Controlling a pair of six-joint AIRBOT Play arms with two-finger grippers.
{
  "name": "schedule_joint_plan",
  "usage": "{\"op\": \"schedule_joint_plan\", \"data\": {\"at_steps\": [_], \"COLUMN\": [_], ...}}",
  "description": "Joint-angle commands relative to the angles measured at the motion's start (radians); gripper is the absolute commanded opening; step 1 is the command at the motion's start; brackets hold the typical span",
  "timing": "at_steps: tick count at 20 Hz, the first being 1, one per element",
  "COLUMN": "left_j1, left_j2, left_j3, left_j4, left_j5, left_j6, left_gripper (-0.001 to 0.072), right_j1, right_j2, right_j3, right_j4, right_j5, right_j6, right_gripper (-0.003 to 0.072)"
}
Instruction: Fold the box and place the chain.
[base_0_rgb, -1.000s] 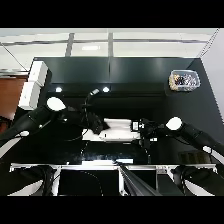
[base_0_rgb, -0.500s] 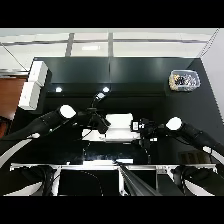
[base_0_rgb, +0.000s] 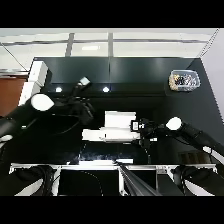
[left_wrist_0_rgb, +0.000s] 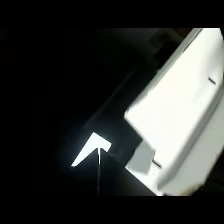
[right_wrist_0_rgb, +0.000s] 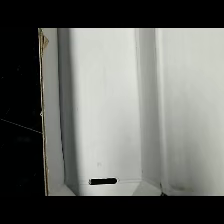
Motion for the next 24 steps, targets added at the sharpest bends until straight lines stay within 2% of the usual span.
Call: {"op": "schedule_joint_plan", "data": {"at_steps": [1,2,4,5,8,11,14,20,22,24], "left_j1": [0.135,0.138,0.116,0.099,0.021,-0.058,-0.121,-0.198,-0.216,-0.23], "left_j2": [0.078,0.075,0.065,0.061,0.04,-0.006,-0.042,-0.101,-0.103,-0.103], "left_j3": [-0.066,-0.098,-0.151,-0.172,-0.199,-0.199,-0.199,-0.199,-0.199,-0.199], "left_j4": [-0.129,-0.127,-0.072,-0.066,-0.064,-0.061,-0.064,-0.1,-0.099,-0.097], "left_j5": [-0.244,-0.264,-0.226,-0.205,-0.15,-0.035,0.036,0.142,0.145,0.142], "left_j6": [0.203,0.229,0.303,0.389,0.675,0.689,0.725,0.725,0.725,0.725], "left_gripper": [0.0037,0.0159,0.0572,0.0702,0.07,0.07,0.07,0.07,0.0699,0.0651], "right_j1": [0.0,0.0,0.0,0.0,0.0,0.0,0.0,0.0,0.0,0.0], "right_j2": [0.0,0.0,0.0,0.0,0.0,0.0,0.0,0.0,0.0,0.0], "right_j3": [0.0,0.0,0.0,0.0,0.0,0.0,0.0,0.0,0.0,0.0], "right_j4": [0.0,0.0,0.001,0.0,0.001,0.0,0.001,0.001,0.001,0.001], "right_j5": [0.001,0.001,0.002,0.001,0.002,0.002,0.002,0.002,0.002,0.002], "right_j6": [0.001,0.001,0.001,0.001,0.001,0.001,0.001,0.001,0.001,0.001], "right_gripper": [0.048,0.048,0.048,0.048,0.048,0.048,0.048,0.048,0.048,0.048]}}
